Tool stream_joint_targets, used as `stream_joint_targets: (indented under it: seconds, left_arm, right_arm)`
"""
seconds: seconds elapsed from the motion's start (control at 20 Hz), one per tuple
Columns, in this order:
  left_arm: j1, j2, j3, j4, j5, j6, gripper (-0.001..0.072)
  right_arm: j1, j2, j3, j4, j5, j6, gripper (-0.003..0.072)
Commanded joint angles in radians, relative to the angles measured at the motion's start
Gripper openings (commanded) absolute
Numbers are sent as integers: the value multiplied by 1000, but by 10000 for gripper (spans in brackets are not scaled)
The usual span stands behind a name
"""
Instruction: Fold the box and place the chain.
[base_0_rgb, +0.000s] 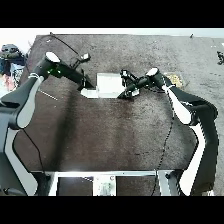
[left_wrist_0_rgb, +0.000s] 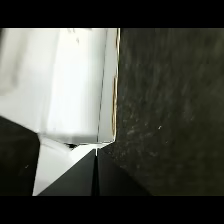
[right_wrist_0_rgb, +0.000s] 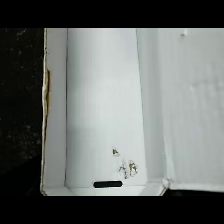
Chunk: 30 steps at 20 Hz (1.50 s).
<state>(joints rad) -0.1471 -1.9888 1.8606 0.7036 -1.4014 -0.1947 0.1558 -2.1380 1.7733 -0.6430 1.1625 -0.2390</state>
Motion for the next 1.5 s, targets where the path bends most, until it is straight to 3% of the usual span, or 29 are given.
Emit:
stream_joint_targets:
  seconds: [0.0, 0.35, 0.55, 0.8, 1.05, 1.2, 1.45]
  left_arm:
    - [24, 89, 1, 32, 48, -260, 5]
    - [187, 124, -43, 34, 112, -621, 5]
    - [233, 124, -177, 36, 154, -644, 5]
    - [238, 124, -319, 6, 214, -652, 6]
    - [203, 122, -447, -109, 303, -616, 6]
    - [159, 101, -460, -117, 353, -618, 5]
    - [122, 37, -460, -250, 359, -615, 5]
  right_arm:
    - [0, 0, 1, 0, 1, 0, 411]
    - [0, 0, 1, 0, 1, 0, 412]
    - [0, 0, 1, 0, 1, 0, 411]
    - [0, 0, 1, 0, 1, 0, 411]
    - [0, 0, 1, 0, 1, 0, 411]
    - [0, 0, 1, 0, 1, 0, 411]
    - [0, 0, 1, 0, 1, 0, 411]
